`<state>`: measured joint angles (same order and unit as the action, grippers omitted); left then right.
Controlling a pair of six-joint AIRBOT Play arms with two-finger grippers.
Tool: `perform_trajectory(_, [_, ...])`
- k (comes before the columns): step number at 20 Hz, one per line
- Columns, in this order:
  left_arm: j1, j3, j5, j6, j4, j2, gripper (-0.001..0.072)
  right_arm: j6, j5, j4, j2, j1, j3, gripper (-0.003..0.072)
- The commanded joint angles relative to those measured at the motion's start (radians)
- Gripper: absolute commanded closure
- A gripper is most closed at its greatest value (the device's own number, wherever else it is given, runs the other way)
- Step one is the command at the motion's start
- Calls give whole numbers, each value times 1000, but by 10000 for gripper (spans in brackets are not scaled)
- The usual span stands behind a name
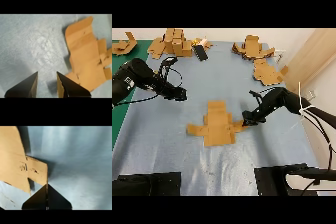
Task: Fold the box.
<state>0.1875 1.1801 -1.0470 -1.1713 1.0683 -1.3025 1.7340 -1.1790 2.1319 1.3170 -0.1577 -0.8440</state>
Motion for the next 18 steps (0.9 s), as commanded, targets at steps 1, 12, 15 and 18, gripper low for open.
perform_trajectory(1, [-8, -11, -18, 0, -20, -1, 348, -6, 84, 1, -62, -81, 90, 534])
perform_trajectory(12, [-33, -10, -23, 12, -215, -93, 200, 103, 153, 165, -51, -81, 92, 686])
perform_trajectory(15, [-95, -11, -65, 46, -270, -121, 201, 219, 150, 221, -94, -82, 120, 683])
perform_trajectory(18, [-151, -34, -139, 116, -315, -143, 201, 382, 207, 304, -211, -81, 245, 684])
